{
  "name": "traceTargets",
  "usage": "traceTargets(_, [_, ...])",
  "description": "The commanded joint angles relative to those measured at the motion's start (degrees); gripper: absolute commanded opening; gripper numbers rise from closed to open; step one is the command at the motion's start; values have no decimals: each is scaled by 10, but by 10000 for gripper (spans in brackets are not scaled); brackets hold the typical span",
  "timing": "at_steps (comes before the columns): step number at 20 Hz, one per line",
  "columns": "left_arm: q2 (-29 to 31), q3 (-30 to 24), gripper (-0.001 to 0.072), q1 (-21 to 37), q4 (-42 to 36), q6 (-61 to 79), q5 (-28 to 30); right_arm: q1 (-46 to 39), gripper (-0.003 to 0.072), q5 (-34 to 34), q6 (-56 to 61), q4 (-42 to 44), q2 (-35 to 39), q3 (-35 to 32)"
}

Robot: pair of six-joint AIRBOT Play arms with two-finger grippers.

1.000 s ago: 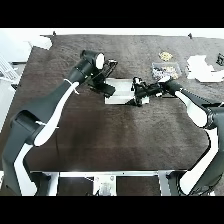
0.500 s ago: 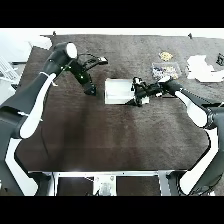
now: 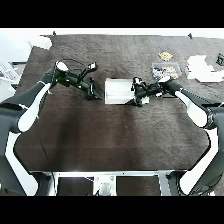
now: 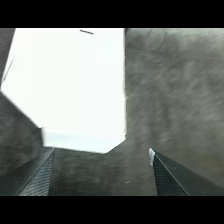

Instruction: Fold the box and place the chain.

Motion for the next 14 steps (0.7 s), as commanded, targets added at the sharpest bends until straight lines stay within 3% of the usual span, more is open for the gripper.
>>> traceTargets(1, [-5, -13, 720, -1, -15, 105, 18, 0, 571, 0, 0, 0, 0, 0])
traceTargets(14, [-23, -13, 720, -1, -16, 138, 62, 0, 571, 0, 0, 0, 0, 0])
